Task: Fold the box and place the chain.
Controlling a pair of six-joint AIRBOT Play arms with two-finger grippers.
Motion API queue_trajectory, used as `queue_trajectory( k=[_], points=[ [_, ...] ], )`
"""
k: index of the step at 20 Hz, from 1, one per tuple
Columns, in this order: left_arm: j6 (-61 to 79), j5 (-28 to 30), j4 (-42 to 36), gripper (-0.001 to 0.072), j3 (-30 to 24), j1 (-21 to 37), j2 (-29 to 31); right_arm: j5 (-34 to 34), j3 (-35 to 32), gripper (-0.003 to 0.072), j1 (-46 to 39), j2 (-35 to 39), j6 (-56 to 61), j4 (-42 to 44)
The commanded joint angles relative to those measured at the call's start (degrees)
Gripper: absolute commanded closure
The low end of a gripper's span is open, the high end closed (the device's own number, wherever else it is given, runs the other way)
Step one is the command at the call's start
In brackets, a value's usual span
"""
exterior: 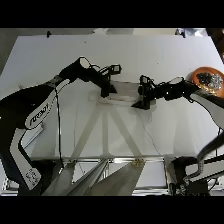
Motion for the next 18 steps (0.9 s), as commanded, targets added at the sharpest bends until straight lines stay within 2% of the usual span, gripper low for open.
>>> queue_trajectory(
  k=[1,10,14,18],
  points=[
    [0.0,0.0,0.0,0.0699,0.0,0.0,0.0,-0.1,0.1,0.0035,0.0,0.0,0.0,0.2],
    [0.0,0.0,0.0,0.0699,0.0,0.0,0.0,0.0,0.4,0.0035,0.0,-0.3,0.0,0.4],
    [0.0,0.0,0.0,0.0699,0.0,0.0,0.0,3.9,2.9,0.0036,0.0,-2.0,0.1,0.1],
    [0.0,0.0,0.0,0.0699,0.0,0.0,0.0,3.9,3.5,0.0042,0.0,-2.3,0.9,0.2]
  ],
)
